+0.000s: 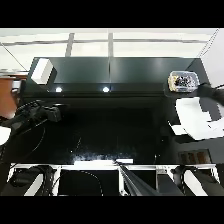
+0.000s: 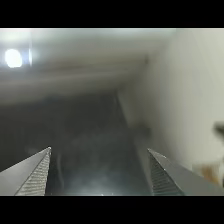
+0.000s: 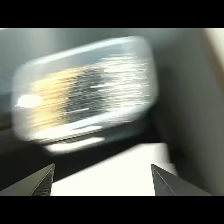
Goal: Fold the box and place the chain.
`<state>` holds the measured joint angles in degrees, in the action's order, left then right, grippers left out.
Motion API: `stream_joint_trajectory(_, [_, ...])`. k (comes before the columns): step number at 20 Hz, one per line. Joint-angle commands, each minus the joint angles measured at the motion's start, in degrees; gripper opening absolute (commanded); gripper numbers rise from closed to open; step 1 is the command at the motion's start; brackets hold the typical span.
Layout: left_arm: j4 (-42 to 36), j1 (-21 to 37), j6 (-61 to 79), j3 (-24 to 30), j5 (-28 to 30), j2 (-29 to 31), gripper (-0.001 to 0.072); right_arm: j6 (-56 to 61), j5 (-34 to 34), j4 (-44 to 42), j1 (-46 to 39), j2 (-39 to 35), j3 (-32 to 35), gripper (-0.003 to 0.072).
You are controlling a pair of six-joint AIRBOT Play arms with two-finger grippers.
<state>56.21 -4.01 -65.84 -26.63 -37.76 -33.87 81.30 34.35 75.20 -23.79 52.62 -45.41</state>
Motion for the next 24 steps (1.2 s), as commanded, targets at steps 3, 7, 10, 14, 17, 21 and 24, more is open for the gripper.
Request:
stream_joint_trajectory(3, [26.2, -2.3, -24.1, -14.7, -14.3, -16.9, 0.0711, 11.3, 21.6, 8.0, -25.1, 22.3, -24.0, 0.0720])
stream_joint_trajectory(7, [23.1, -2.1, -24.8, -20.5, -15.6, -22.9, 0.0711, -5.7, 37.8, -6.4, -37.9, 32.0, -30.1, 0.0720])
stream_joint_trajectory(10, [22.3, -2.2, -24.8, -20.5, -14.7, -23.2, 0.0710, -15.6, 51.6, -15.0, -41.8, 40.0, -32.5, 0.0720])
stream_joint_trajectory(14, [22.4, -2.2, -24.8, -20.5, -15.1, -23.3, 0.0710, -25.1, 51.5, -15.1, -38.6, 44.8, -32.7, 0.0720])
stream_joint_trajectory(17, [22.3, -2.2, -24.8, -20.5, -15.0, -23.2, 0.0710, -29.4, 48.5, -14.6, -35.6, 46.4, -33.0, 0.0612])
stream_joint_trajectory(21, [21.7, -2.2, -24.8, -20.5, -15.1, -23.3, 0.0710, -29.1, 49.4, -11.6, -34.7, 46.6, -34.6, 0.0479])
stream_joint_trajectory(24, [21.7, -2.2, -24.8, -20.5, -15.2, -23.3, 0.0708, -26.9, 49.6, -11.4, -34.8, 46.6, -35.8, 0.0212])
